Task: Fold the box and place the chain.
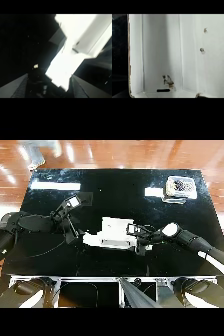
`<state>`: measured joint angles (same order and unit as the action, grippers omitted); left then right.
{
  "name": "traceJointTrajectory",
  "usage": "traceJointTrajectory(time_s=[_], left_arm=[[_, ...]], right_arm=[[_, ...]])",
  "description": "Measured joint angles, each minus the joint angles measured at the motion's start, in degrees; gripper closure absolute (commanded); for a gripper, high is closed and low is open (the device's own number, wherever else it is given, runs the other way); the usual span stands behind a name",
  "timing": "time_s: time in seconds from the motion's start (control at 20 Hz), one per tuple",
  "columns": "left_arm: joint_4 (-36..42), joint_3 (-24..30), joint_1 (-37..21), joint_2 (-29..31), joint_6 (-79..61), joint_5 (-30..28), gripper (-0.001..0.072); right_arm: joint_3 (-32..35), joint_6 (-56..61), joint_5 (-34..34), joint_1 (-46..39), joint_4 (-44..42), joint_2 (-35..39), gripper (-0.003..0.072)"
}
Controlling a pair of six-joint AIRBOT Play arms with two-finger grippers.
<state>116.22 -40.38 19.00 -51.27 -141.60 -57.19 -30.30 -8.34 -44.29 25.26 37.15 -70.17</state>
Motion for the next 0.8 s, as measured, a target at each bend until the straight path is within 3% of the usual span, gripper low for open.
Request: traceJointTrajectory(time_s=[0.45, 0.8], left_arm=[[-0.1, 1.1, 3.1, -8.2, -21.3, 5.4, 0.0080], [2.4, 1.2, 4.3, -13.9, -25.4, 7.8, 0.0080]], right_arm=[[0.0, 0.4, 1.4, 0.0, 0.0, 0.0, 0.0001], [0.0, 0.4, 1.5, 0.0, 0.0, 0.0, 0.0002]])
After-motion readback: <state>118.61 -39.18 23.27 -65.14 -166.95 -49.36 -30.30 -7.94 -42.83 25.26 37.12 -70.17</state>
